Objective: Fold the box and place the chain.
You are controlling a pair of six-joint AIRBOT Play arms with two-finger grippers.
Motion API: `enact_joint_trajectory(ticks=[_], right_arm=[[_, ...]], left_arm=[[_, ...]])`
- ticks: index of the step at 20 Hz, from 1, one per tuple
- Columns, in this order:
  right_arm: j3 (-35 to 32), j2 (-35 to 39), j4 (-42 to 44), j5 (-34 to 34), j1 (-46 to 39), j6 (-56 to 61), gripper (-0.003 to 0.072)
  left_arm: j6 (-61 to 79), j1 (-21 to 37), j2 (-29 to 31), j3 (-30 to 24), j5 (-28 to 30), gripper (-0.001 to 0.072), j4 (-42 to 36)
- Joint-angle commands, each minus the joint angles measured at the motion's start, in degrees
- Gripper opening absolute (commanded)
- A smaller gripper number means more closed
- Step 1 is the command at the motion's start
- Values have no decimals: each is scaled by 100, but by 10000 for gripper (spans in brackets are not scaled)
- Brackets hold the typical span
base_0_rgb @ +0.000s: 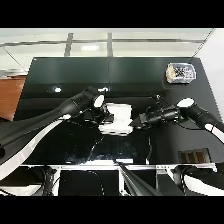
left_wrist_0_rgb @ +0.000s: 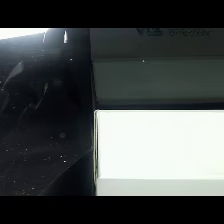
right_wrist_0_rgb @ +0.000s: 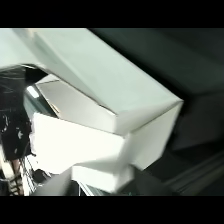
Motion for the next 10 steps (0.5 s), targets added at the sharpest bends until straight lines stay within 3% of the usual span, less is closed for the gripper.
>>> enact_joint_trajectory(ticks=[1, 10], right_arm=[[378, -2, -455, -179, 404, 525, 297], [1226, -4, -2822, -586, 1375, 2957, 298]], left_arm=[[0, 2, 2, 4, 7, 26, -2], [2, 4, 2, 4, 28, 26, -118]])
